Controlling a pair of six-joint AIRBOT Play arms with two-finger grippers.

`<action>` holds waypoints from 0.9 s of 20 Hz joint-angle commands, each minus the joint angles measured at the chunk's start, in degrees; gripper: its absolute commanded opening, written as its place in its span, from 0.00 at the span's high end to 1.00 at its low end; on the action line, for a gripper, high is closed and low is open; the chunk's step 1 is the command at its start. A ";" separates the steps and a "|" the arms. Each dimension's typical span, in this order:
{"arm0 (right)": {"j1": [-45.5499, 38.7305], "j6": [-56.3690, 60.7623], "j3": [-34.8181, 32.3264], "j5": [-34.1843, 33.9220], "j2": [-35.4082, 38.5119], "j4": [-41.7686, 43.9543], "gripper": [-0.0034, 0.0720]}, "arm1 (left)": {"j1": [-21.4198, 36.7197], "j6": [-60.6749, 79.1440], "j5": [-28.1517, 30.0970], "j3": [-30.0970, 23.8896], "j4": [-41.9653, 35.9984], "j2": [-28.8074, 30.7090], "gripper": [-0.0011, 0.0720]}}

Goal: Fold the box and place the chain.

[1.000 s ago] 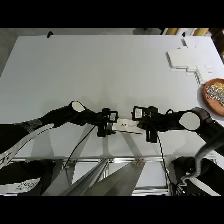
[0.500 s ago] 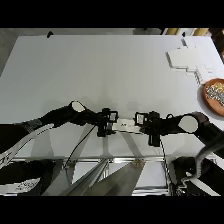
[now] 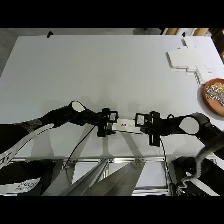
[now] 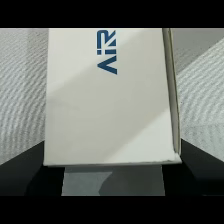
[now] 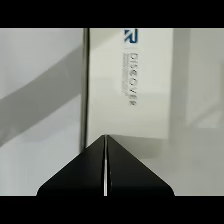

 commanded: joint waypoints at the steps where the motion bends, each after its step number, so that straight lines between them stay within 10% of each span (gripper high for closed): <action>1: -2.47 4.31 2.19 -0.48 2.60 -1.90 0.94 | 0.02 0.02 0.04 0.07 0.00 0.04 0.44; 10: -30.21 5.99 4.31 -2.25 2.32 -6.75 0.93 | 0.02 0.02 0.04 0.07 0.00 0.04 0.44; 18: -32.30 5.99 4.31 2.36 -4.66 -5.51 0.93 | 0.02 0.02 0.07 0.07 0.00 0.04 0.44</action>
